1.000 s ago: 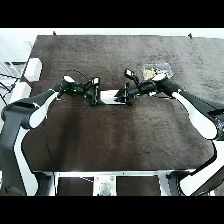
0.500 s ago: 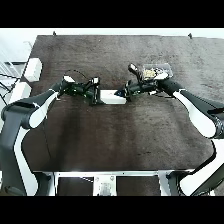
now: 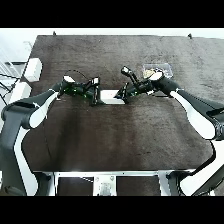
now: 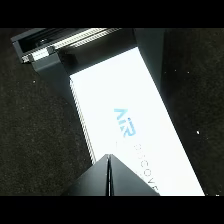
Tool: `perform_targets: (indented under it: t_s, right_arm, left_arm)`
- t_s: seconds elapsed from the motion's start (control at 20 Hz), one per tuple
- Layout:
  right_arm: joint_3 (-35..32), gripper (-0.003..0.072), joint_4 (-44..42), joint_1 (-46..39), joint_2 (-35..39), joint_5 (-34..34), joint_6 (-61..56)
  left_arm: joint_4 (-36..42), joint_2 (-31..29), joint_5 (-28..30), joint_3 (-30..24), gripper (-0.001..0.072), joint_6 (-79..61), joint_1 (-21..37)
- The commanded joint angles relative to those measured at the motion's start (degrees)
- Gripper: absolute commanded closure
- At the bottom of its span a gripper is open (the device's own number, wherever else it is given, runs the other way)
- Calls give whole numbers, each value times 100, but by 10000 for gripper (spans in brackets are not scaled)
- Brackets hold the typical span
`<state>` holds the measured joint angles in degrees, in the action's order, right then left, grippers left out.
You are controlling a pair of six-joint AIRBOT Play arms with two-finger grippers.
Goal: Fold the box and place the chain.
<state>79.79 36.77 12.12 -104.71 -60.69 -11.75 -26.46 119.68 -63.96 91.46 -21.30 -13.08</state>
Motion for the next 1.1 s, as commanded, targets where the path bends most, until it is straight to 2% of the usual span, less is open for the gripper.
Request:
perform_targets:
  t_s: [0.0, 0.15, 0.35, 0.5, 0.8, 0.9, 1.05]
  right_arm:
    - [57, 668, -466, -28, 315, 46, 133]
    - [50, 669, -1113, -181, 925, 66, 146]
    - [-378, 671, -1235, -470, 2006, 264, -420]
    - [-1473, 671, -1211, -647, 3257, 1093, -516]
    - [-4417, 669, -1215, -1043, 5805, 3421, -514]
    - [-5139, 668, -1215, -1126, 6339, 3794, -514]
    - [-5834, 669, -1217, -1156, 6601, 4127, -516]
  left_arm:
    - [-4, -2, -11, 2, 290, 2, 2]
    - [-4, -2, -9, 2, 291, 2, 2]
    - [-4, -2, -9, 2, 291, 2, 2]
    - [-4, -2, -11, 2, 291, 2, 2]
    - [-2, -2, 0, 2, 291, 2, 2]
    - [0, -2, -13, 2, 291, 4, 2]
    - [2, -2, -11, 2, 292, 7, 2]
